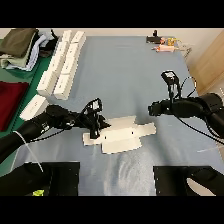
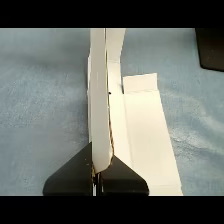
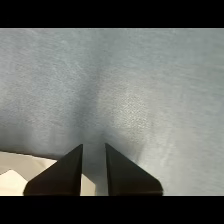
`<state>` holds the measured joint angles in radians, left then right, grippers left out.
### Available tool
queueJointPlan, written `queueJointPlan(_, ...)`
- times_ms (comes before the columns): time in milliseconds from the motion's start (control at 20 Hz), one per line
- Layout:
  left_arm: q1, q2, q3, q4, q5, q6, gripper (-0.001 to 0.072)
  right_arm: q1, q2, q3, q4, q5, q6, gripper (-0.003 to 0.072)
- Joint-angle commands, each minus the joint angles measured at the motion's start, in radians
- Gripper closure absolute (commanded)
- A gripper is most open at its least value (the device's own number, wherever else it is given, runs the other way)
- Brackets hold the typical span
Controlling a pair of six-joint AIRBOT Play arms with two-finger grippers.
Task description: Fold the box.
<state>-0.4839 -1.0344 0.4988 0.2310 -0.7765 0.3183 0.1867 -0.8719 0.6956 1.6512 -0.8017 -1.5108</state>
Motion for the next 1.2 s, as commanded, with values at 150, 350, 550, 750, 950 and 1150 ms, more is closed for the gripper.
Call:
queueJointPlan(150, -0.014, -0.036, 0.036, -0.009, -0.101, -0.026, 0.0697, 0.0, 0.0, 0.001, 0.015, 0.0, 0.004, 0.0456)
queueJointPlan(350, -0.016, -0.057, 0.035, -0.006, -0.125, -0.058, 0.0697, 0.0, 0.0, 0.001, 0.03, 0.0, 0.004, 0.0456)
queueJointPlan(550, -0.015, -0.065, 0.031, 0.019, -0.124, -0.058, 0.0697, 0.0, 0.0, -0.004, 0.067, -0.001, 0.003, 0.0456)
queueJointPlan(750, -0.016, -0.065, -0.01, 0.025, -0.114, -0.055, 0.0697, 0.0, 0.0, -0.004, 0.083, -0.003, 0.003, 0.0456)
queueJointPlan(950, -0.016, -0.065, -0.023, 0.025, -0.114, -0.046, 0.0697, 0.0, 0.0, -0.004, 0.09, -0.003, 0.003, 0.0456)
queueJointPlan(1150, -0.016, -0.065, -0.023, 0.04, -0.118, -0.046, 0.0697, 0.0, 0.0, -0.004, 0.09, -0.003, 0.003, 0.0456)
